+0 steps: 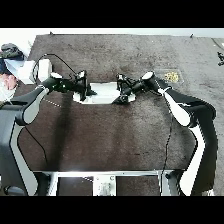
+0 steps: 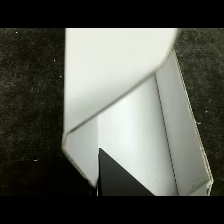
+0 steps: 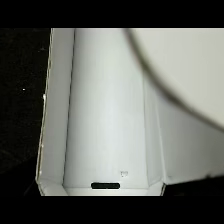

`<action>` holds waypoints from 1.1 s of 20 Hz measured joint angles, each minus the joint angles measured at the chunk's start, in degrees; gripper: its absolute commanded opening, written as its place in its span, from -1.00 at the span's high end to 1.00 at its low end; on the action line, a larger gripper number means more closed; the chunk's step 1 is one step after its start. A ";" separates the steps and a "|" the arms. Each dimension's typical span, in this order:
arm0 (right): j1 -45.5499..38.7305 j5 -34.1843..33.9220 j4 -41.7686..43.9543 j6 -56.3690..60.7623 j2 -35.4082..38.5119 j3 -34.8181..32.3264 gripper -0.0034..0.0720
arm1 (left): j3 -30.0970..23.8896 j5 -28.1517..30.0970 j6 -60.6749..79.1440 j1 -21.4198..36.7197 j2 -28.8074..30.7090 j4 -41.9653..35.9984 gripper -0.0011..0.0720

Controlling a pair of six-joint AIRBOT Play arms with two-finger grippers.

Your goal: Fold the box and place the chain.

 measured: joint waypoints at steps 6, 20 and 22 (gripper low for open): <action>0.00 -0.42 -0.09 0.24 0.00 0.00 -0.18 | 0.00 0.02 0.00 0.02 0.00 0.02 0.94; 0.00 -0.94 -0.33 0.26 0.00 0.00 -0.18 | 0.00 0.02 0.02 0.00 0.00 0.02 0.94; 0.00 -0.96 -0.33 0.26 0.00 0.00 -0.18 | 0.00 0.02 0.02 0.02 0.00 0.02 0.94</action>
